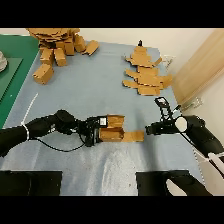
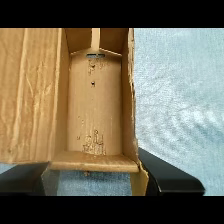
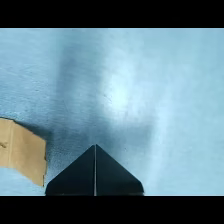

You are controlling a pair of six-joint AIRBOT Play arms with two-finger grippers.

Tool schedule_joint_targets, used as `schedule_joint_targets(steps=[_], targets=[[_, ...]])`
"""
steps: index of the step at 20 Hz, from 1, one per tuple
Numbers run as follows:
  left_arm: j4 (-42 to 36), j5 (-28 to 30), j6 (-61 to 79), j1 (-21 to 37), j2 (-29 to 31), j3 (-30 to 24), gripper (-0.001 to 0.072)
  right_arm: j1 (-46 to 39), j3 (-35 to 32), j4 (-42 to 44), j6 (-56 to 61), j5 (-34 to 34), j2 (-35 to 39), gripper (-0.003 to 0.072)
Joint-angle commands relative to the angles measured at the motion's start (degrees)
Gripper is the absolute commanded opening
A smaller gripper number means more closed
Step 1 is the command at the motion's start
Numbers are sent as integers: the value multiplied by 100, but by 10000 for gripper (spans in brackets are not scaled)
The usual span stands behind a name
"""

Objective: Fold the box.

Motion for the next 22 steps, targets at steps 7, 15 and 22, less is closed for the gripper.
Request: schedule_joint_targets(steps=[7, 15, 22], targets=[[2, 0, 2, -2, 2, 4, 461, -334, -13, 3316, -1051, 63, -960, 2], [2, 0, 2, -2, 0, 4, 461, -223, -13, 3969, -1340, -13, -960, 2], [2, 0, 2, -2, 0, 4, 461, -455, -4, 2660, -691, -199, -962, 2]])
